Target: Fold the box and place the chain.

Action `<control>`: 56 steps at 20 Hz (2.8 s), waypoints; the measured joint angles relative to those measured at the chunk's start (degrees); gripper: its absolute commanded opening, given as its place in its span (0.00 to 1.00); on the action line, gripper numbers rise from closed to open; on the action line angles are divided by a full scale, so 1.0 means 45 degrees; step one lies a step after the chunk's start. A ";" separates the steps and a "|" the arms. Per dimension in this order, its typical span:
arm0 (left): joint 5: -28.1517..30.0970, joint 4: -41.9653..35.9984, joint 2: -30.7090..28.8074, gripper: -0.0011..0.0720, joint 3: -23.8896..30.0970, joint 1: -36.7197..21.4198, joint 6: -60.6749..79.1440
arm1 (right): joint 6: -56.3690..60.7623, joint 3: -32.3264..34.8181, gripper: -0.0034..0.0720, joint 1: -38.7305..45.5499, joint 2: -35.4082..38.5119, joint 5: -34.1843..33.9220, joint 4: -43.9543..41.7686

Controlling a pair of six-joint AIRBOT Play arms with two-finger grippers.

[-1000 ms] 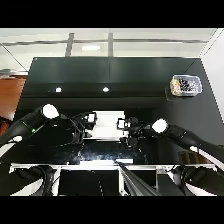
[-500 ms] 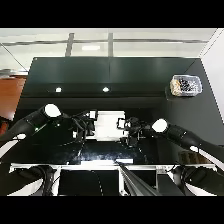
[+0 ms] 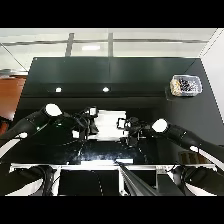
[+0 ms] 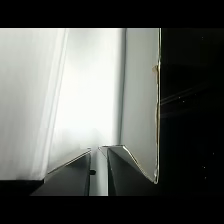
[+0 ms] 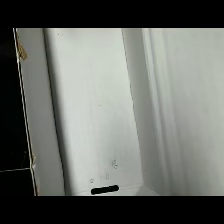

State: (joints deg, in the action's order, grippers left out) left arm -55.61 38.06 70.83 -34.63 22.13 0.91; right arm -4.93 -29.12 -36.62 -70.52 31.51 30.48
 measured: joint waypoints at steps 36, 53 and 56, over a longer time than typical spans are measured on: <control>-0.0102 0.3225 -0.2395 0.06 -0.0010 -0.0457 -0.3240 | -0.0005 0.0000 0.60 0.0000 0.0000 -0.0019 0.0000; -0.2025 0.1783 -0.1870 0.06 0.2827 -0.8252 -1.4086 | -0.0005 0.0000 0.60 0.0000 0.0000 -0.0010 0.0000; -0.1608 0.0393 -0.1205 0.06 0.2982 -0.7645 -1.3197 | -0.0005 0.0000 0.60 0.0000 0.0000 -0.0010 0.0000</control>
State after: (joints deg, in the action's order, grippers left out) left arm -62.85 39.83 65.41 -21.21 -12.27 -58.48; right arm -4.95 -29.12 -36.62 -70.52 31.46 30.48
